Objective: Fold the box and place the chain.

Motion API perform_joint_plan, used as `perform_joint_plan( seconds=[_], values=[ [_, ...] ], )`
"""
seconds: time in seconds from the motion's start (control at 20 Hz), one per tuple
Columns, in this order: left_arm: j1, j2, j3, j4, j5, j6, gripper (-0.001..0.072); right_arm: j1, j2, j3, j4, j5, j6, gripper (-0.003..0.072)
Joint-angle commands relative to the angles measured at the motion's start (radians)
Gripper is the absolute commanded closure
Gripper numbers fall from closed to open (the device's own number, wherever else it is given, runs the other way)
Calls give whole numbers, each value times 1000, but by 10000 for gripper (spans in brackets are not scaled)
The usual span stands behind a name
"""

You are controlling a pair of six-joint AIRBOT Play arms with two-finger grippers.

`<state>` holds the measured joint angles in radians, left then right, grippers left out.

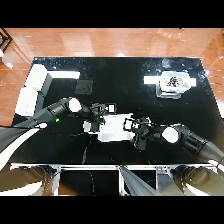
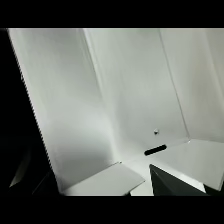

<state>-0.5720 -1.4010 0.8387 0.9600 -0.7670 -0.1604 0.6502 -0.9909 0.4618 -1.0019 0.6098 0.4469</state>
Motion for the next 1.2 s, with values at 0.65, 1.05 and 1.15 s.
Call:
perform_joint_plan(
  seconds=[0.65, 1.05, 1.15],
  values=[
    [-1, 0, 0, 0, 0, 0, 692, -6, 20, 14, -5, -188, 9, -14],
    [-1, 0, 0, 0, 0, 0, 692, -34, 20, 14, -1, -214, 51, -14],
    [-1, 0, 0, 0, 0, 0, 692, -58, 20, 14, -1, -213, 51, -14]
  ],
)
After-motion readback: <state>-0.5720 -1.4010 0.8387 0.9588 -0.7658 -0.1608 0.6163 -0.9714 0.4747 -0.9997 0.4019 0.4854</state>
